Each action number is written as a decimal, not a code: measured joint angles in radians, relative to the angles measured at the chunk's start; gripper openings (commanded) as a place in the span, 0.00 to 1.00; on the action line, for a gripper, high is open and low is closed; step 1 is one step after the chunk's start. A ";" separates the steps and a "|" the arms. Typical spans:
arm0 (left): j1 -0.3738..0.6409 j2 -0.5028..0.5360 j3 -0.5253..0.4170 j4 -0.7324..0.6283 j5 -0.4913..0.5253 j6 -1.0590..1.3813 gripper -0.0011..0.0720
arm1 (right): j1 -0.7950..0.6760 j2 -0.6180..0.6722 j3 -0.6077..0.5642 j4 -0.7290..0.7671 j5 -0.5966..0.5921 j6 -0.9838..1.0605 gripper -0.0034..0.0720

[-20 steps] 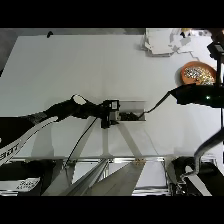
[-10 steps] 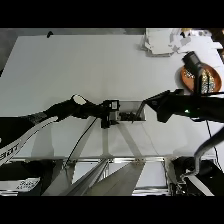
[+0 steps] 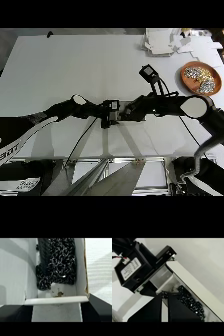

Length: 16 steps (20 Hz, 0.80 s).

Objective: Fold the box and place the chain.

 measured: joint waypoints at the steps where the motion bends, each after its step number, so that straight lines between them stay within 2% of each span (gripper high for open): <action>1: 0.000 0.000 0.000 0.000 0.000 0.000 0.11 | 0.003 -0.011 0.000 -0.001 0.003 0.000 0.13; 3: 0.000 0.000 0.000 0.000 0.000 0.000 0.11 | 0.006 -0.027 0.000 -0.010 0.020 -0.001 0.31; 8: 0.000 0.000 0.000 0.000 0.000 0.000 0.11 | 0.008 -0.033 0.011 -0.020 0.063 0.001 0.31; 13: 0.000 0.000 0.000 0.000 0.000 0.000 0.11 | 0.008 -0.027 0.126 -0.098 0.131 0.054 0.24; 14: 0.000 0.000 0.000 0.000 0.000 0.000 0.11 | 0.006 -0.028 0.160 -0.137 0.141 0.072 0.13; 16: 0.000 0.000 0.000 0.000 0.000 0.000 0.11 | -0.014 -0.034 0.221 -0.212 0.148 0.101 0.07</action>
